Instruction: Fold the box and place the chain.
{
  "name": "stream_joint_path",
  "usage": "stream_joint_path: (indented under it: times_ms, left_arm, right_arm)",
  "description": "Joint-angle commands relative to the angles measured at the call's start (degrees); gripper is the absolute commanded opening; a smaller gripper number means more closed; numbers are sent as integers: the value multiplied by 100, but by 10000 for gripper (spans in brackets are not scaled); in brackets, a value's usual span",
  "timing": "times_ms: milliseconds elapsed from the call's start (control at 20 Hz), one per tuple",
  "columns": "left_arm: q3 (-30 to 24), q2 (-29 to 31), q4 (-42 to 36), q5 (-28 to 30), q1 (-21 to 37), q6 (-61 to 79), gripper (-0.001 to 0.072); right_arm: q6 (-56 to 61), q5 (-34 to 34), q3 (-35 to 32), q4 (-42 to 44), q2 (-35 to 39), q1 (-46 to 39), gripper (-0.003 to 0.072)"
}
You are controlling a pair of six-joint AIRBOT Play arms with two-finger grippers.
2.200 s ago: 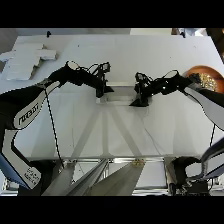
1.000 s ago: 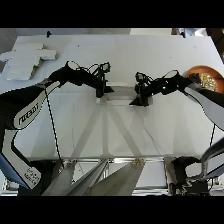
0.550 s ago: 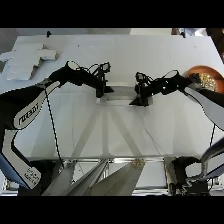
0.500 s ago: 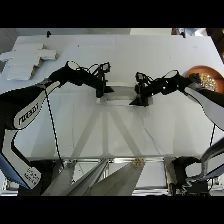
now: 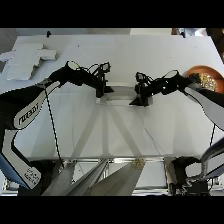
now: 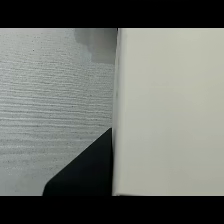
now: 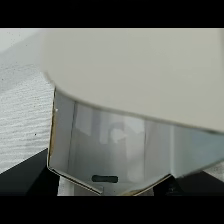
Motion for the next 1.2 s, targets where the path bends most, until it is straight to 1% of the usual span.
stream_joint_path:
  times_ms: [0,250,300,450,550,600,950,1000,1050,1100,1150]
  left_arm:
    - [0,-2,-2,2,0,2,11]
    - [0,-2,-2,2,0,2,16]
    - [0,-2,-2,2,0,2,63]
    - [0,0,-2,2,0,2,350]
    - [0,0,-4,2,0,0,399]
    - [0,0,-4,2,0,2,406]
    - [2,144,0,2,0,2,406]
    - [2,201,0,4,0,2,423]
    - [2,267,22,0,2,2,473]
    - [2,334,46,0,0,0,543]
    - [2,400,68,-26,0,-2,630]
  right_arm:
    - [0,0,4,0,4,7,455]
    - [0,0,7,2,4,7,455]
    - [0,0,4,0,4,7,455]
    - [0,0,4,2,4,7,455]
    - [0,0,4,2,4,7,455]
    - [0,0,4,2,4,7,455]
    - [0,0,4,2,4,7,455]
    - [0,0,4,0,4,7,455]
    - [0,0,4,0,4,7,455]
    - [0,0,4,0,4,7,455]
    - [0,2,4,2,4,7,455]
